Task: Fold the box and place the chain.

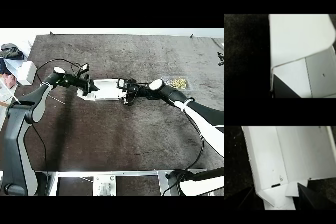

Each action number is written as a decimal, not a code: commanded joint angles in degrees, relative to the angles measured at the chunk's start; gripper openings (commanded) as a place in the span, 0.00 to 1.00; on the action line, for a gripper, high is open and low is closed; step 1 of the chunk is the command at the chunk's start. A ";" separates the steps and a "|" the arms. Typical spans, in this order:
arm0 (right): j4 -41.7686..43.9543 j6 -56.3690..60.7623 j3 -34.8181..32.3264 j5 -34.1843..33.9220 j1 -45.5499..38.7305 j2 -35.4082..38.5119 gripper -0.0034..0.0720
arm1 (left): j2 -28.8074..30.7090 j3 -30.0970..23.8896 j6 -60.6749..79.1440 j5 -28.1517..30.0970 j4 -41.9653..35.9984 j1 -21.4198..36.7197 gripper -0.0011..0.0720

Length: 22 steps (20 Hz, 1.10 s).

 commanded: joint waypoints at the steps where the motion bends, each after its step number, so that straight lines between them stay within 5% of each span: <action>1: 0.22 1.68 2.64 2.99 -1.25 -0.81 0.81 | -0.02 -0.02 0.02 0.02 0.02 0.00 0.03; 11: -0.02 1.49 6.34 4.17 -1.79 -3.08 0.81 | -0.02 -0.02 0.02 0.02 0.02 0.00 0.03; 22: -0.02 3.78 15.30 15.76 -4.87 -10.19 0.81 | -0.02 -0.02 0.02 0.00 0.00 0.00 0.03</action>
